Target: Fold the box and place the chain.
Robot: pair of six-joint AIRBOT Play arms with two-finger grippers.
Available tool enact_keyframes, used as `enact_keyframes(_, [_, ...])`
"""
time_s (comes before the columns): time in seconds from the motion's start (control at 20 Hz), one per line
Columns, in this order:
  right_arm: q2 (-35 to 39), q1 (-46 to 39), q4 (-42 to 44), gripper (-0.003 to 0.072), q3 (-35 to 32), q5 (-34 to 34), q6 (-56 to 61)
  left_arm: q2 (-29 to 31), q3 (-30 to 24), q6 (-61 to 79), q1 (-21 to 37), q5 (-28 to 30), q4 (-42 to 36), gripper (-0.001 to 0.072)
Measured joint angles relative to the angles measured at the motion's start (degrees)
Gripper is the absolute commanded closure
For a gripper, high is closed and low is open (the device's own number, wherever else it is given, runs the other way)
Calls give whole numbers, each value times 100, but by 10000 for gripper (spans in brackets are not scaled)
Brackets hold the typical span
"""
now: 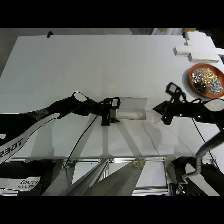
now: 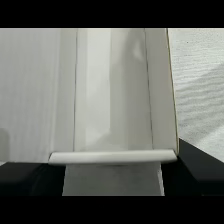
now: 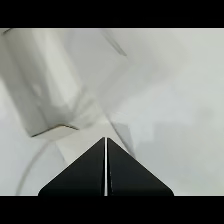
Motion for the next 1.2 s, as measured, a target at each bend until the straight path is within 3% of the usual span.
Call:
enact_keyframes(0.2, [116, -616, -728, 672, 0, -280, 2909, 0, 0, 2, 0, -2, 0, 670])
enact_keyframes(0.4, [-177, -807, -1338, 672, -4, -179, 4579, 0, 0, 2, 0, -2, 2, 670])
enact_keyframes(0.7, [-789, -662, -977, 672, -4, 275, 5281, 0, 0, 2, 0, -4, 2, 670])
enact_keyframes(1.2, [-1040, 127, -260, 673, -2, 216, 5554, 0, 0, 4, 0, -7, 4, 670])
